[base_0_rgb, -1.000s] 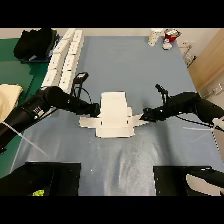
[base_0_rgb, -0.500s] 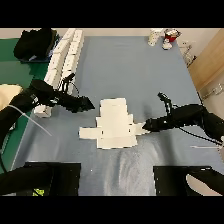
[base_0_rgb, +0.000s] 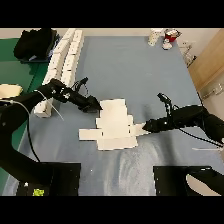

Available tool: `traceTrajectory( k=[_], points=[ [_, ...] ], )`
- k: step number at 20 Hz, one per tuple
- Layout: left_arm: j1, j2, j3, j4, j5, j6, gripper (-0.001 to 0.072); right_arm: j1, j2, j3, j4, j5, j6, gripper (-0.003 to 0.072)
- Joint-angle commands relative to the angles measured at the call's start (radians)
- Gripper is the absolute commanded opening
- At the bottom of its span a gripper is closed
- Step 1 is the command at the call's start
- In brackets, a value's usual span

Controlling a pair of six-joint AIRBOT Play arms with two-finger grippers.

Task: Fold the box.

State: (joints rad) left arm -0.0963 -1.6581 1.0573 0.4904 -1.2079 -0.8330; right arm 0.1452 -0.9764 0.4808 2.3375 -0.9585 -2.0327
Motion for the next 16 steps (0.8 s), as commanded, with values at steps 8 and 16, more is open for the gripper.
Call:
traceTrajectory(
  k=[8,16],
  points=[
    [-0.072,-0.14,0.14,-0.011,-0.18,0.078,0.0499,0.001,-0.003,0.0,-0.004,0.001,-0.003,0.0004],
    [-0.072,-0.14,0.14,-0.012,-0.215,0.139,0.0174,0.001,-0.003,0.0,-0.008,0.001,-0.003,0.0005]
  ],
)
